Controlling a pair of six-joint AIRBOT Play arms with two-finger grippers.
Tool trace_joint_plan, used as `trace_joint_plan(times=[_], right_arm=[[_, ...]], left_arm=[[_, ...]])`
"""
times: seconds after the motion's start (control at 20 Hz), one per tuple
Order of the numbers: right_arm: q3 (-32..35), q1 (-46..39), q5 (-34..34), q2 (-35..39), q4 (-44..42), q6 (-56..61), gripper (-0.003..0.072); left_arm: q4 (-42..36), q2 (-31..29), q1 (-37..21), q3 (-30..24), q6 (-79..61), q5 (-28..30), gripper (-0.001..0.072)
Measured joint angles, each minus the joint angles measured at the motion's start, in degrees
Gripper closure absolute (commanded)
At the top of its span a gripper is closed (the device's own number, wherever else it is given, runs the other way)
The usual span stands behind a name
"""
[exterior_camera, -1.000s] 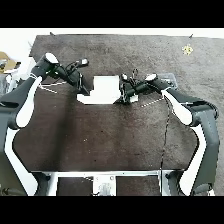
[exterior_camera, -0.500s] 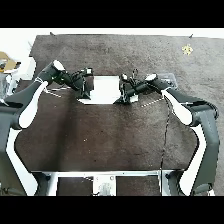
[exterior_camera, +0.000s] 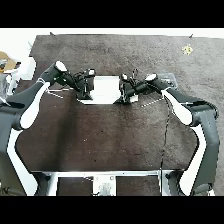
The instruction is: Fold the box and place the chain.
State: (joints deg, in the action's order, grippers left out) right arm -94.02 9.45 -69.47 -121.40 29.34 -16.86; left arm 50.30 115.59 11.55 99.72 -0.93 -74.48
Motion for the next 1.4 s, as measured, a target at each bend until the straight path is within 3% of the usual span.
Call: trace_joint_plan(times=[0.05, 1.15, 1.25, 1.4], right_arm=[[0.00, 0.00, 0.02, 0.00, 0.02, 0.02, 0.0258], [0.00, 0.00, 0.02, 0.00, 0.02, -0.04, 0.0258], [0.00, 0.00, 0.02, 0.00, 0.02, 0.00, 0.0258], [0.00, 0.00, 0.00, 0.00, 0.00, 0.00, 0.0259]], left_arm=[[0.04, 0.00, 0.04, 0.00, 0.07, -0.02, 0.0499], [-8.13, 1.86, 1.62, -0.72, -0.98, 0.22, 0.0488], [-7.98, 1.88, 1.68, -0.72, -1.01, 0.39, 0.0056], [-7.87, 1.90, 1.70, -0.72, -0.55, 0.44, 0.0049]])
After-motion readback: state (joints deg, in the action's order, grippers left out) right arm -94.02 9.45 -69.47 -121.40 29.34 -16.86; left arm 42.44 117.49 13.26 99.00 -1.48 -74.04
